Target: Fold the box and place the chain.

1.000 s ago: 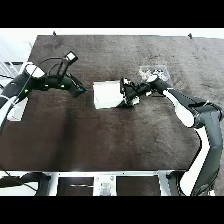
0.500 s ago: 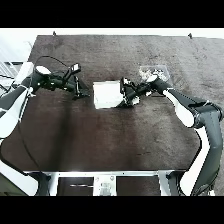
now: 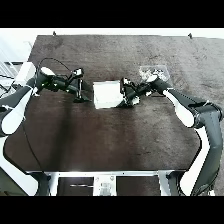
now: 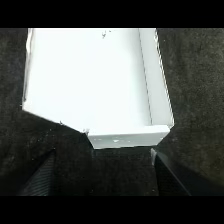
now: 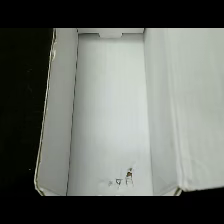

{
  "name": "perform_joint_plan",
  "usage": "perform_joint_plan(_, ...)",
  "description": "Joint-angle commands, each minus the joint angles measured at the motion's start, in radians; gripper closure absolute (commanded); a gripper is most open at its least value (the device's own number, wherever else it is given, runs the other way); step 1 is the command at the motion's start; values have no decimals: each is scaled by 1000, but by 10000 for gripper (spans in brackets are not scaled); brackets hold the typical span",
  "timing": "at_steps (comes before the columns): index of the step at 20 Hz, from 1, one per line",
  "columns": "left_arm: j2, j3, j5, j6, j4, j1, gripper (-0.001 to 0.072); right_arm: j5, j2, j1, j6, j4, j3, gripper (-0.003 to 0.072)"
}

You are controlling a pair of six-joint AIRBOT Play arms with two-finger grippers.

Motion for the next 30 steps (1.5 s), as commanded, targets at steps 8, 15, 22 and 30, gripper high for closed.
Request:
perform_joint_plan(8,-2,-68,-16,1,-60,0,-11,0,0,0,0,0,0,90)
perform_joint_plan(15,-6,-69,41,37,-39,-40,-11,0,0,0,0,0,0,90)
perform_joint_plan(22,-51,-69,61,46,-52,-51,-11,0,0,0,0,0,0,90)
perform_joint_plan(30,-91,-69,8,96,-106,-51,-11,0,0,0,0,0,0,90)
